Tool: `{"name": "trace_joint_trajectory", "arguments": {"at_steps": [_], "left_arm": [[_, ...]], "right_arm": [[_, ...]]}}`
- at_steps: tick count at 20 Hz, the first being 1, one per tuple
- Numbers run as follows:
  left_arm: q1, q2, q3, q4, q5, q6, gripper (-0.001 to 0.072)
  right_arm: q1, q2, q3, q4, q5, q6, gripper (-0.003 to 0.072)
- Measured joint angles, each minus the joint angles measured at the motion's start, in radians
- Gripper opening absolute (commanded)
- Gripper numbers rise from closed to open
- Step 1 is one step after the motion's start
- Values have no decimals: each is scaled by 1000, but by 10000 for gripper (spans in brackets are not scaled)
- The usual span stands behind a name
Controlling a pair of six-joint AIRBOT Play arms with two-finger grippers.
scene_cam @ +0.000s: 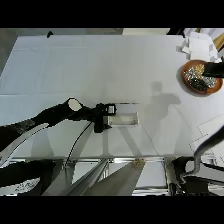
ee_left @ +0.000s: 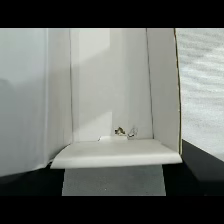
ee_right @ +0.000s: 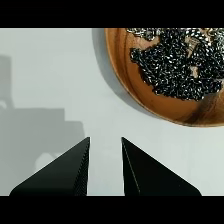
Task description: Fold the box and place the chain.
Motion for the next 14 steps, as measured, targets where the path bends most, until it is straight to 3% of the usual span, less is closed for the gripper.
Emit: {"name": "trace_joint_trajectory", "arguments": {"at_steps": [6,14], "left_arm": [[0,0,0,0,0,0,135],[0,0,0,0,0,0,135]], "right_arm": [[0,-178,0,-102,-111,98,267],[-17,-275,0,-175,-207,221,268]]}}
